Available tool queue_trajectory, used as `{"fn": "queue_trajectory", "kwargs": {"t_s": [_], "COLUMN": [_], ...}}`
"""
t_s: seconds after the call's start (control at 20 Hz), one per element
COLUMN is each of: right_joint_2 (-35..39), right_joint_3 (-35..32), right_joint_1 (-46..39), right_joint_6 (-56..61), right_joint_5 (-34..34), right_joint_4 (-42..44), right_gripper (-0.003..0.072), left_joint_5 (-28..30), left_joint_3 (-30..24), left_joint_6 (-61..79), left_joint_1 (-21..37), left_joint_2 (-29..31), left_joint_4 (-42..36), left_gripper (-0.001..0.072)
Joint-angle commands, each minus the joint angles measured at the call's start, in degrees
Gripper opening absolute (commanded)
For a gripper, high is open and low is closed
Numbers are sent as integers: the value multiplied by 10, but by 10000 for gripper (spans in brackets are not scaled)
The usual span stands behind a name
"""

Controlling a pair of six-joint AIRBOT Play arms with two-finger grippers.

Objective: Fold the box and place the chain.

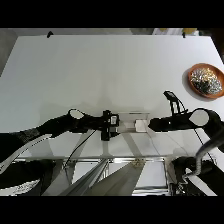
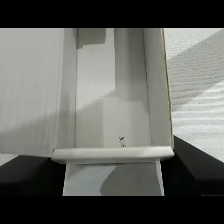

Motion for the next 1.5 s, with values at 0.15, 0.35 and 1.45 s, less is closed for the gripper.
{"fn": "queue_trajectory", "kwargs": {"t_s": [0.15, 0.35, 1.45], "right_joint_2": [18, 12, -51], "right_joint_3": [-1, -4, 35], "right_joint_1": [0, 1, 1], "right_joint_6": [-5, -5, 21], "right_joint_5": [-4, -3, 14], "right_joint_4": [44, 45, 53], "right_gripper": [207, 332, 321], "left_joint_5": [0, 0, 0], "left_joint_3": [0, 0, 0], "left_joint_6": [0, 0, 0], "left_joint_1": [0, 0, 0], "left_joint_2": [0, 0, 0], "left_joint_4": [0, 0, 0], "left_gripper": [149, 149, 149]}}
